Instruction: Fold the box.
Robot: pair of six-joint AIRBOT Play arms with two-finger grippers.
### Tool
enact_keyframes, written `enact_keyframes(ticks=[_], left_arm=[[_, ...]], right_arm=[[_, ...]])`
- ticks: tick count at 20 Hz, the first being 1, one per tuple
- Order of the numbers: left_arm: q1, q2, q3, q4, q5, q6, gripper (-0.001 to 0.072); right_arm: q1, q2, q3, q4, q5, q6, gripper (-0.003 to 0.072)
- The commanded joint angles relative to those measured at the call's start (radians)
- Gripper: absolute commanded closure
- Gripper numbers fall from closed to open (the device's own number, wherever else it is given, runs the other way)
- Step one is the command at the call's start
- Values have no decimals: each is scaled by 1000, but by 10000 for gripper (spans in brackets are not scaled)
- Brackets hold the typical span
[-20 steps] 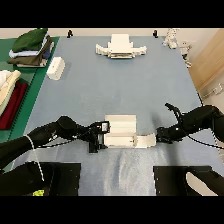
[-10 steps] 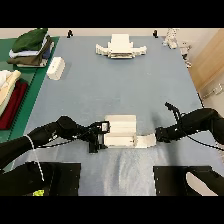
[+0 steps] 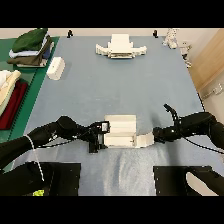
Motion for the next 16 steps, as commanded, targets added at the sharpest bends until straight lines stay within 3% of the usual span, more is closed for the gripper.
enact_keyframes(ticks=[1, 3, 5, 6, 7, 10, 16], left_arm=[[0, 0, 1, 0, 0, 0, 208], [0, 0, 1, 0, 0, 1, 208], [0, 0, 1, 0, 0, 0, 208], [0, 0, 1, 0, 0, 0, 208], [0, 0, 1, 0, 0, 0, 208], [0, 0, 1, 0, 0, 0, 208], [0, 0, 1, 0, 0, 0, 208]], right_arm=[[1, -1, 34, 59, -97, -18, 684], [1, -1, 64, 69, -136, -18, 502], [1, -1, 79, 82, -139, -18, 424], [1, -1, 79, 97, -138, -18, 289], [8, -1, 79, 103, -135, -18, 244], [90, -1, 79, 98, -87, -16, 244], [300, -18, 99, -1, 133, 143, 244]])
